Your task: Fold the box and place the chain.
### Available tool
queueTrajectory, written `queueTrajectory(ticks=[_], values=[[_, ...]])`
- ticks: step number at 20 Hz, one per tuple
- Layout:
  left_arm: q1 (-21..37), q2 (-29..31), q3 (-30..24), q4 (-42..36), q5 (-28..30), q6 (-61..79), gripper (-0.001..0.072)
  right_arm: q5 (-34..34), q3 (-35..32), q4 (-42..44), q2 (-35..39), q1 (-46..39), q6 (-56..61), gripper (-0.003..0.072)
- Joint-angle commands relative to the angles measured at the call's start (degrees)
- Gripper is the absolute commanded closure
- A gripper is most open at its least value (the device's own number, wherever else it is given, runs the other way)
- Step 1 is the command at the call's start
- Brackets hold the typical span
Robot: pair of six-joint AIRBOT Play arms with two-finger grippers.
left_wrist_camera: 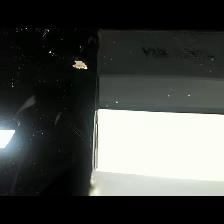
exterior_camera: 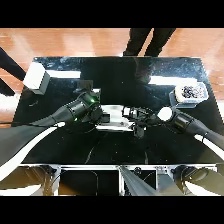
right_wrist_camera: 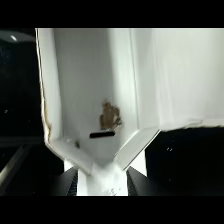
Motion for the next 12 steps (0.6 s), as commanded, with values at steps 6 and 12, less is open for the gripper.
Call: queueTrajectory(ticks=[6,12], values=[[0.0,-0.1,0.0,-0.2,0.2,0.0,0.0688,-0.2,1.9,6.3,-1.6,0.4,-2.8,0.049],[0.0,-0.1,0.0,-0.2,0.1,0.0,0.0687,-1.4,1.9,7.2,-2.8,3.9,-3.3,0.0504]])
